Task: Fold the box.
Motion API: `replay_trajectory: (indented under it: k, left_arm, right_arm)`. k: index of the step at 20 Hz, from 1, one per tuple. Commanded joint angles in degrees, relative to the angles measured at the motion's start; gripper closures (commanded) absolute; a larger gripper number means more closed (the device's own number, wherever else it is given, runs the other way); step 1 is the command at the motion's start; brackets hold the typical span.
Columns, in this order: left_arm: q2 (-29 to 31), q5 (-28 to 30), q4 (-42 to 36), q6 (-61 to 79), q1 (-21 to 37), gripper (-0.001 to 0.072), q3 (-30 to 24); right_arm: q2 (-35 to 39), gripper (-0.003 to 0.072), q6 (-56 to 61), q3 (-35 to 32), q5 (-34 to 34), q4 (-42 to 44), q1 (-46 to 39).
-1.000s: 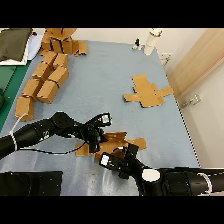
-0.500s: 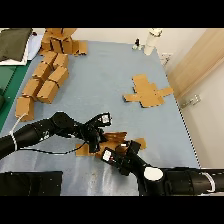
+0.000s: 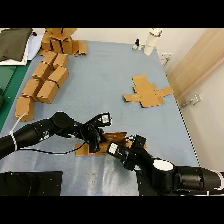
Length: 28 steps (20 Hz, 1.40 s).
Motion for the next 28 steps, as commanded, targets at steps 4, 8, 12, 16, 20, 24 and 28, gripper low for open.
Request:
replay_trajectory:
  k: [4, 8, 12, 16, 20, 24, 28]
  left_arm:
    - [0.02, 0.0, 0.0, 0.0, 0.0, 0.0696, 0.0]
    - [0.02, 0.02, 0.0, 0.0, 0.0, 0.0697, 0.0]
    - [0.02, 0.0, 0.0, 0.0, 0.02, 0.0696, 0.0]
    - [0.02, 0.0, 0.0, 0.0, 0.0, 0.0696, 0.0]
    - [0.02, 0.0, 0.0, 0.0, 0.02, 0.0697, 0.0]
    - [0.02, 0.04, 0.0, 0.0, 0.02, 0.0696, 0.0]
    - [0.02, 0.0, 0.0, 0.0, 0.0, 0.0696, 0.0]
  right_arm:
    - [1.62, -0.0034, -15.89, -0.37, 8.52, 6.38, -7.1]
    - [3.96, -0.0034, -39.76, -1.53, 15.06, 25.99, -20.83]
    - [5.84, -0.0034, -60.15, -1.55, 15.04, 40.28, -32.15]
    - [3.52, -0.0034, -85.64, -1.55, 15.52, 56.72, -43.19]
    - [-2.62, -0.0034, -105.48, -1.55, 13.42, 72.59, -52.96]
    - [-5.7, -0.0034, -108.37, -0.55, 14.58, 73.48, -53.72]
    - [-5.84, -0.0034, -106.62, -0.55, 11.63, 72.35, -53.72]
